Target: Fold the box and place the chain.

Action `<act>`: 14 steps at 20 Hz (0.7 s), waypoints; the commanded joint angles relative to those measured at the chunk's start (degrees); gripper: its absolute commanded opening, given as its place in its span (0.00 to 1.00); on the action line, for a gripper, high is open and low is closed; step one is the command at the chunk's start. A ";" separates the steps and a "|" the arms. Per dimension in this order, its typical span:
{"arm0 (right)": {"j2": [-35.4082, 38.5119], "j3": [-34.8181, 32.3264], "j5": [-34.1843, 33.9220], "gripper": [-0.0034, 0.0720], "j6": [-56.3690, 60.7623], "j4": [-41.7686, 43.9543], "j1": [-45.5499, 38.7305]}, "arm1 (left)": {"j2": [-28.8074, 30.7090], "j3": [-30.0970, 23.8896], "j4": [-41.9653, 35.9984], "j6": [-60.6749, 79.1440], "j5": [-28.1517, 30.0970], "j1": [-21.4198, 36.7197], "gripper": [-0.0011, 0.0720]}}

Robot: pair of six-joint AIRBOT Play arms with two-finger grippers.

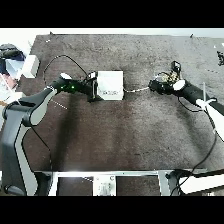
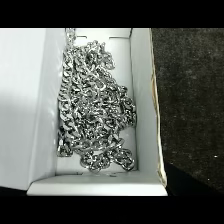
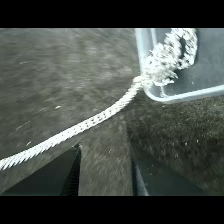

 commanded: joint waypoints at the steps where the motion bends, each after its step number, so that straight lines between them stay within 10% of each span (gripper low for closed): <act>1: -6.05 3.10 -3.32 0.48 0.26 3.32 0.31 | -0.02 0.00 0.02 0.02 0.00 -0.02 0.57; 4: -10.73 7.80 -3.28 0.47 0.35 3.50 1.33 | 0.00 0.00 0.02 0.02 0.00 -0.02 0.57; 6: -11.45 8.76 -3.50 0.06 0.35 4.13 1.36 | -0.02 0.00 0.02 0.02 0.00 -0.02 0.57; 14: 7.82 8.79 1.64 0.06 -10.56 4.26 9.25 | 0.00 0.00 0.02 0.02 0.00 -0.02 0.57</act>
